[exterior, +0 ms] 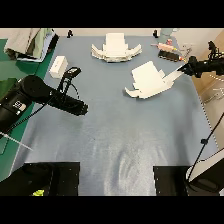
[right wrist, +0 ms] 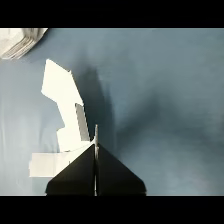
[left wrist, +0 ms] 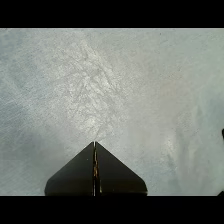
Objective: Fold the box.
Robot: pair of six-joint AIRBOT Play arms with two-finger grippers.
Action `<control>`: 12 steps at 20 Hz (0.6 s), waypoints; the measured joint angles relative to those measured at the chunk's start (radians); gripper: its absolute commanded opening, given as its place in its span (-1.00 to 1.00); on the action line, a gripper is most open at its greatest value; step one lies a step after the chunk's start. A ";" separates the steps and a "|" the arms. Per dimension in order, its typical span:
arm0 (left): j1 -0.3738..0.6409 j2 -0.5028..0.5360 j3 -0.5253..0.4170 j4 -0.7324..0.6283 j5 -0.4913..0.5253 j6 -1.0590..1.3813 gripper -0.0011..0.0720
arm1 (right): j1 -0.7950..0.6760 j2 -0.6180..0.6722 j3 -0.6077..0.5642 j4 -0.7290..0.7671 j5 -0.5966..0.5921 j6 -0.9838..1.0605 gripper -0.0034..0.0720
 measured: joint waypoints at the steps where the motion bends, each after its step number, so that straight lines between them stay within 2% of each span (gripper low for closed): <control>1: 0.000 0.000 0.000 -0.001 0.000 0.000 -0.94 | 0.021 0.061 -0.081 0.001 -0.026 0.000 -0.91; 8: 0.000 0.000 0.000 0.000 0.000 0.000 -0.93 | 0.208 0.624 -0.792 -0.005 -0.327 0.082 -0.91; 12: 0.000 0.000 0.000 -0.001 0.000 0.000 -0.93 | 0.331 0.934 -1.103 -0.090 -0.444 0.251 -0.91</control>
